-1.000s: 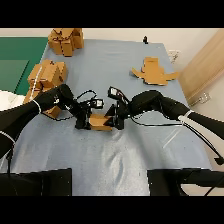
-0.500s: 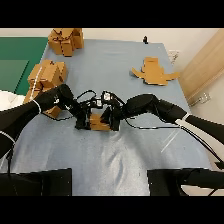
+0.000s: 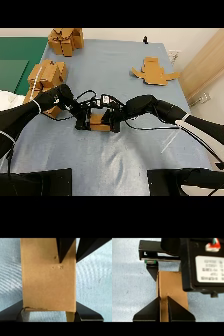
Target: Fold the box.
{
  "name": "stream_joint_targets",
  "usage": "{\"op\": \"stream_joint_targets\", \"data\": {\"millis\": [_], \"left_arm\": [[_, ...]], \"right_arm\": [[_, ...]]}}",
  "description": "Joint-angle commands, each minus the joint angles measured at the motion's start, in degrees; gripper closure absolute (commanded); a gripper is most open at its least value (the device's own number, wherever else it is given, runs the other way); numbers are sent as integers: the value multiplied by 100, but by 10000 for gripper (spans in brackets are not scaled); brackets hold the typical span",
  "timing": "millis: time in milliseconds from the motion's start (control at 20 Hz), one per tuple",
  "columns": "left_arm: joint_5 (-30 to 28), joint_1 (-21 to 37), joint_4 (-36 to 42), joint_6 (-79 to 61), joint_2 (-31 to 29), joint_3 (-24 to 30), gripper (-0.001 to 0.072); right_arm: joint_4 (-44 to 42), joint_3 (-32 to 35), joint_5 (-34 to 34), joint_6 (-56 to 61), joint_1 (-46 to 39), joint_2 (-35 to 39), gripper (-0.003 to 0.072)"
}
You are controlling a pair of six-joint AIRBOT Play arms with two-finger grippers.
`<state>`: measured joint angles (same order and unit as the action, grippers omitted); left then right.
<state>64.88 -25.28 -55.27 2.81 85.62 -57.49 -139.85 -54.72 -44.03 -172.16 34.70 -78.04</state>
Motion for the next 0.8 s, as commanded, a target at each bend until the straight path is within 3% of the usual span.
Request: {"op": "stream_joint_targets", "data": {"millis": [0, 100, 250, 750], "left_arm": [[-20, -4, -9, -17, 2, 2, 426], [-22, -4, -9, -17, 2, 2, 426], [-26, -4, -9, -17, 2, 2, 426], [-24, -4, -9, -17, 2, 2, 426]], "right_arm": [[39, -2, -184, 11, -4, 0, 540], [39, 20, -544, 138, -4, -24, 499], [-35, 52, -881, 682, -4, -133, 498], [-133, 33, -831, 673, -4, 92, 498]]}}
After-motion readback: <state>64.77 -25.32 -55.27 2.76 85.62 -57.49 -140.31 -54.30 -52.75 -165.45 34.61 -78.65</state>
